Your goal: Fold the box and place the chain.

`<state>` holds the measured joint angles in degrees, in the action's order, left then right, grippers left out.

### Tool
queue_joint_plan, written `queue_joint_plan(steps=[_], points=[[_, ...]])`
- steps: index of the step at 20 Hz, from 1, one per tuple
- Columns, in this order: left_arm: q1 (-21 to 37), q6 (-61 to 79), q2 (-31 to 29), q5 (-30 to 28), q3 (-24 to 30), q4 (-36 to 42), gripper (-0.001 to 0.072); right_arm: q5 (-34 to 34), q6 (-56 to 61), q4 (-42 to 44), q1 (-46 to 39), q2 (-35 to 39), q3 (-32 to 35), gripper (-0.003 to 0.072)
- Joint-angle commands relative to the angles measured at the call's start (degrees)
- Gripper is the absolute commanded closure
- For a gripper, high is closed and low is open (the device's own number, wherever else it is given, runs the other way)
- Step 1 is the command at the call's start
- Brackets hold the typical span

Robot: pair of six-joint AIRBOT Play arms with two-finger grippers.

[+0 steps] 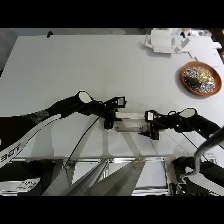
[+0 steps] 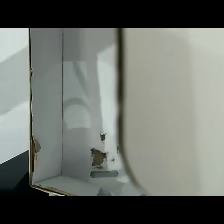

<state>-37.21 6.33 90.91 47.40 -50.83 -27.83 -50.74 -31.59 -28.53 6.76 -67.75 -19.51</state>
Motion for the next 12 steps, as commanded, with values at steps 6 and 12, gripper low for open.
queue_joint_plan(steps=[6, 12], points=[[0.0, 0.0, 0.0, 0.0, 0.0, 0.0, 0.0701, -1.6, -0.3, -0.3, -2.4, 0.2, 0.0, 0.0053], [0.0, 0.0, 0.0, 0.0, 0.0, 0.0, 0.0701, -0.4, -3.5, -1.4, -2.3, -0.4, 0.0, 0.0172]])
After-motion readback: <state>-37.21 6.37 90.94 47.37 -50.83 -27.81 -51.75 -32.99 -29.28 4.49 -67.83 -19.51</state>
